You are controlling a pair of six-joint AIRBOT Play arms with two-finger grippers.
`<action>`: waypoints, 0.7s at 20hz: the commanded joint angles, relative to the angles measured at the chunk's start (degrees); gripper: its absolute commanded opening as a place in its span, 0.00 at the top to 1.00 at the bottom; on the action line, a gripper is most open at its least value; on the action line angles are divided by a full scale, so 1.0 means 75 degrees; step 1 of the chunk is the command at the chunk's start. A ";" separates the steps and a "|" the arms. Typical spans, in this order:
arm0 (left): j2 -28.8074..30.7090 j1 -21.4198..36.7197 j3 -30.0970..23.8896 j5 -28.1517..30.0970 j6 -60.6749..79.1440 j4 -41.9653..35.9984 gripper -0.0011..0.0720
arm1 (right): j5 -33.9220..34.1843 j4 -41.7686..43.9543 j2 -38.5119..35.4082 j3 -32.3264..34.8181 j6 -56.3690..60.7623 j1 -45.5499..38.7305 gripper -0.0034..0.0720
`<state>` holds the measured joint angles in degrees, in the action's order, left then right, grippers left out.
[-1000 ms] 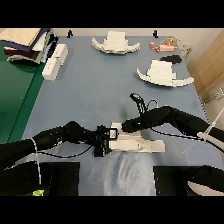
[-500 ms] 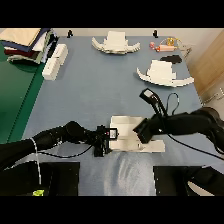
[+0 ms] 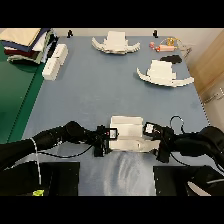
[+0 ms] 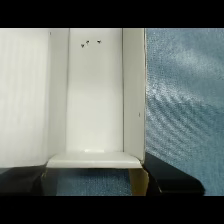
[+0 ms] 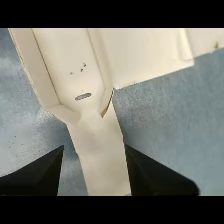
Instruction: Fold the box.
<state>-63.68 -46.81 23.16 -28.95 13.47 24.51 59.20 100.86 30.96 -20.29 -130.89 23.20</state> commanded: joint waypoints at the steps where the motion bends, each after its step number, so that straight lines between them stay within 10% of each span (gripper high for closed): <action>1: 0.0006 0.0000 0.0000 0.0003 0.0000 0.0000 0.26 | -0.1070 -0.0058 0.0367 0.0256 -0.0708 0.0003 0.17; 6: 0.0006 0.0000 0.0000 0.0003 0.0000 0.0000 0.26 | -0.1504 0.1093 0.0956 0.0256 -0.2486 0.0006 0.18; 12: 0.0006 0.0000 0.0000 0.0003 0.0000 0.0000 0.26 | -0.1827 0.1751 0.1023 0.0254 -0.2704 0.0006 0.75; 14: 0.0006 0.0000 0.0000 0.0003 0.0000 0.0000 0.26 | -0.1830 0.1763 0.1023 0.0254 -0.2704 0.0006 0.75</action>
<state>-63.68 -46.81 23.16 -28.95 13.47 24.49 46.24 112.07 38.44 -18.41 -150.08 23.20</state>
